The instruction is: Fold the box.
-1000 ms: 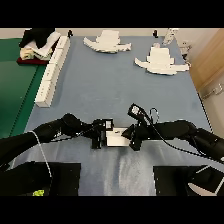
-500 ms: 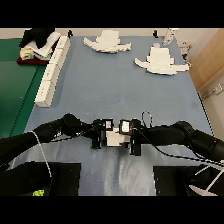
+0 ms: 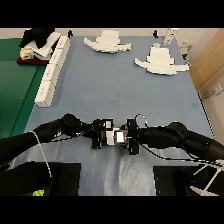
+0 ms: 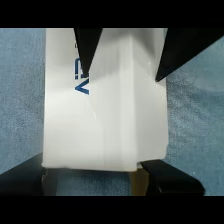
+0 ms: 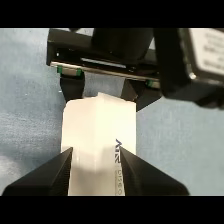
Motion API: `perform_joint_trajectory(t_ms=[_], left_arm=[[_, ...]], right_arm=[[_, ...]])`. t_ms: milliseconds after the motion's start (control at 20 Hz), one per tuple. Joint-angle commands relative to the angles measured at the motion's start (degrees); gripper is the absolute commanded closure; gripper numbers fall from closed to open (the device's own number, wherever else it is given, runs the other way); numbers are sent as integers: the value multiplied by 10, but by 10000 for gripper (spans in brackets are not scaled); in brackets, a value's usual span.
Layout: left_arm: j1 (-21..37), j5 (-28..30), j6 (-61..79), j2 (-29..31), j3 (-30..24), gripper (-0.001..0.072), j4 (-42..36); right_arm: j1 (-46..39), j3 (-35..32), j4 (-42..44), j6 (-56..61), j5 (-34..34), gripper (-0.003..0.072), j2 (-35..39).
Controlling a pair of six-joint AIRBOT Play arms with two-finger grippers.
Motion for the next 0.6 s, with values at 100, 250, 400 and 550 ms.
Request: perform_joint_trajectory(t_ms=[100,250,400,550], left_arm=[[0,0,0,0,0,179,0],[0,0,0,0,0,179,0],[0,0,0,0,0,179,0],[0,0,0,0,0,179,0]], right_arm=[[3,2,-22,-5,16,212,5],[3,3,-24,-5,21,213,21],[2,3,-44,-4,41,255,30],[1,2,-54,-4,67,255,27]])
